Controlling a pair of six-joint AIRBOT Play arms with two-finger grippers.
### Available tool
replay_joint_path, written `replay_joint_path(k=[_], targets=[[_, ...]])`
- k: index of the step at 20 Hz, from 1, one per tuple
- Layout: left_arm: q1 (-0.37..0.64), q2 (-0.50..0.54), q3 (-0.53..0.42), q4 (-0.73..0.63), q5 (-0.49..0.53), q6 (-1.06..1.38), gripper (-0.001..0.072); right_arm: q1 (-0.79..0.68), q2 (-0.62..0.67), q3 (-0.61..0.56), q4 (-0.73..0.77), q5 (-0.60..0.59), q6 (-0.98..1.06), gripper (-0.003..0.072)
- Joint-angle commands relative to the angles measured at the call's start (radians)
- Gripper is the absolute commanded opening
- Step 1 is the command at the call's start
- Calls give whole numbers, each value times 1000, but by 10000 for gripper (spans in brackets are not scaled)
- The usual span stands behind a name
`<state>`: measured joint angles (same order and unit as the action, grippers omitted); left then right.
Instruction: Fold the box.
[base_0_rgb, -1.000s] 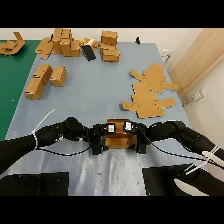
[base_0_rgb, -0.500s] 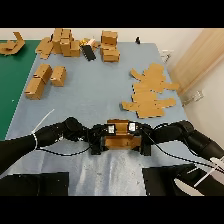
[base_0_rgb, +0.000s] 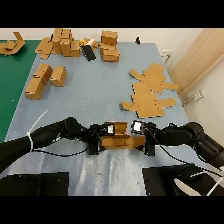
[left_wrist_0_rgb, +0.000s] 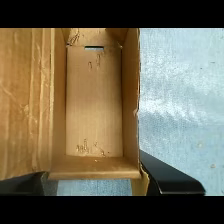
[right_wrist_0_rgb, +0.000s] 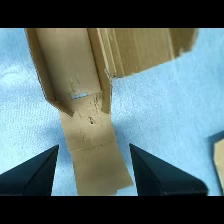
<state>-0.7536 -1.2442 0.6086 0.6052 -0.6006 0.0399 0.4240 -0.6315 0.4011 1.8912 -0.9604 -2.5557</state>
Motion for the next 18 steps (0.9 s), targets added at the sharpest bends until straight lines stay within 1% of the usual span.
replay_joint_path(k=[1, 5, 11, 13, 16, 18], targets=[[1, 10, 1, 29, -31, -34, 417, 0, 16, 1, -6, -2, 11, 703], [1, 10, 1, 46, -32, -34, 416, 0, 16, 1, 5, -2, 115, 703], [5, 10, 1, 51, -22, -36, 416, 0, 16, 1, 108, 2, 132, 703], [24, 10, 1, 51, -47, -68, 416, 0, 16, 1, 135, 2, 132, 703], [69, 11, 1, 46, -136, -53, 416, 1, 16, 1, 164, 2, 132, 703], [76, 12, 1, 47, -171, -33, 416, 1, 16, 1, 177, 2, 132, 703]])
